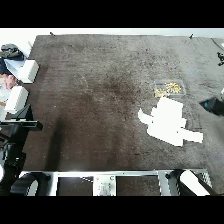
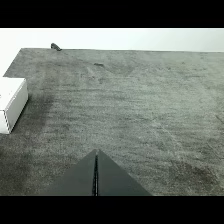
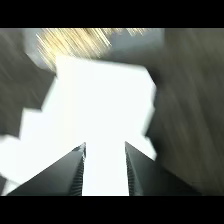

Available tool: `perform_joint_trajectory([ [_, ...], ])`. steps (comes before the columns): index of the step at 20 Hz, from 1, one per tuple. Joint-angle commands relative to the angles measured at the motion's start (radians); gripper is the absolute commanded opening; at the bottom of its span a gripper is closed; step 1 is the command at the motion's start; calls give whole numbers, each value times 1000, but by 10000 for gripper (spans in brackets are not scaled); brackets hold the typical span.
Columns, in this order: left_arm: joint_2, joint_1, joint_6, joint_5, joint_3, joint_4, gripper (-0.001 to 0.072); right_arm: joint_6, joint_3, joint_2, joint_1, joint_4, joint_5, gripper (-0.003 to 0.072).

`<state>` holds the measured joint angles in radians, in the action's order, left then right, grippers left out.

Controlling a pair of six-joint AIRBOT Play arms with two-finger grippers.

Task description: Fold the box and place the chain.

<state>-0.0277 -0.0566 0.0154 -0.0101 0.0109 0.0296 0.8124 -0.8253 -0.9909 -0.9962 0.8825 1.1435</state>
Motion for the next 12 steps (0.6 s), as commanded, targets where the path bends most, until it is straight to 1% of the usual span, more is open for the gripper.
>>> perform_joint_trajectory([
  [1,-1,0,0,0,1,0,12,95,-11,-12,-139,276,193,347],
  [3,-1,0,0,0,1,0,13,94,-19,-47,-175,365,248,347],
  [4,-1,0,0,0,1,0,12,93,-27,-77,-186,379,270,347],
  [7,-1,0,0,0,1,0,12,72,-72,-160,-233,378,322,347],
  [12,-1,0,0,0,1,0,13,37,-127,-262,-270,372,324,347],
])
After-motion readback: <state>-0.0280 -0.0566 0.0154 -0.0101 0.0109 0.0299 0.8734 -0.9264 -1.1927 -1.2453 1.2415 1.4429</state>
